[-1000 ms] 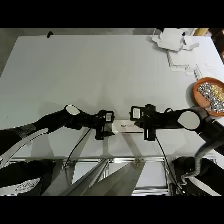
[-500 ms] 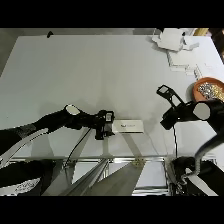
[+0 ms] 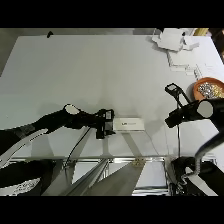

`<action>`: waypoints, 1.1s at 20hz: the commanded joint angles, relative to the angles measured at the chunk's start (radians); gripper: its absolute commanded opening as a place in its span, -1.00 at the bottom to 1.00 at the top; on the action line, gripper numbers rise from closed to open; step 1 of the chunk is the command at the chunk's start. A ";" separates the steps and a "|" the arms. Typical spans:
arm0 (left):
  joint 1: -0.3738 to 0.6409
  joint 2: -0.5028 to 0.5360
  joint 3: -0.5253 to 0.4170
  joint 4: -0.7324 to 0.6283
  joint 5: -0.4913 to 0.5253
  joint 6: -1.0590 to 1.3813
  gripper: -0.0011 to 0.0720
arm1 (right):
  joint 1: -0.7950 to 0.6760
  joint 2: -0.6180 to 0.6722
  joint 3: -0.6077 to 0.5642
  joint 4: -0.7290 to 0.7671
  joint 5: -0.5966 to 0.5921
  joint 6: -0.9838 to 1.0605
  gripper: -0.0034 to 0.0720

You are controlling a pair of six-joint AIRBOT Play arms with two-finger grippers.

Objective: Fold the box and place the chain.

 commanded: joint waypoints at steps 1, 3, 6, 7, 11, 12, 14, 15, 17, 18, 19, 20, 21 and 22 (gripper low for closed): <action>0.016 0.067 0.001 -0.001 0.033 -0.048 -0.23 | -0.002 0.000 0.000 -0.003 0.002 0.005 -0.86; 0.066 0.162 0.001 0.051 0.061 -0.147 -0.23 | -0.002 0.000 0.000 -0.003 0.002 0.005 -0.86; 0.203 0.346 0.001 0.218 0.108 -0.429 -0.23 | -0.002 0.000 0.000 -0.003 0.002 0.005 -0.86; 0.268 0.412 0.001 0.296 0.116 -0.555 -0.22 | -0.002 0.000 0.000 -0.003 0.002 0.005 -0.86; 0.567 0.619 0.001 0.702 0.109 -1.069 -0.21 | -0.002 0.000 0.000 -0.003 0.002 0.005 -0.86; 0.641 0.651 0.001 0.804 0.096 -1.189 -0.21 | -0.002 0.000 0.000 -0.003 0.002 0.005 -0.86; 0.792 0.690 0.001 0.977 0.040 -1.376 -0.20 | -0.002 0.000 0.000 -0.003 0.002 0.005 -0.86; 0.865 0.691 0.001 1.034 0.000 -1.437 -0.21 | -0.002 0.000 0.000 -0.003 0.002 0.005 -0.86; 0.977 0.674 -0.003 1.077 -0.059 -1.504 -0.21 | -0.002 0.000 0.000 -0.003 0.002 0.005 -0.86; 1.015 0.660 -0.005 1.077 -0.077 -1.524 -0.21 | -0.002 0.000 0.000 -0.003 0.002 0.005 -0.86; 1.045 0.640 -0.007 1.077 -0.100 -1.531 -0.21 | -0.002 0.000 0.000 -0.003 0.002 0.005 -0.86; 1.067 0.617 -0.007 1.077 -0.133 -1.530 -0.21 | -0.002 0.000 0.000 -0.003 0.002 0.005 -0.86; 1.080 0.595 -0.007 1.077 -0.160 -1.530 -0.21 | -0.002 0.000 0.000 -0.003 0.002 0.005 -0.86; 1.085 0.571 -0.007 1.078 -0.185 -1.530 -0.21 | -0.002 0.000 0.000 -0.003 0.002 0.005 -0.86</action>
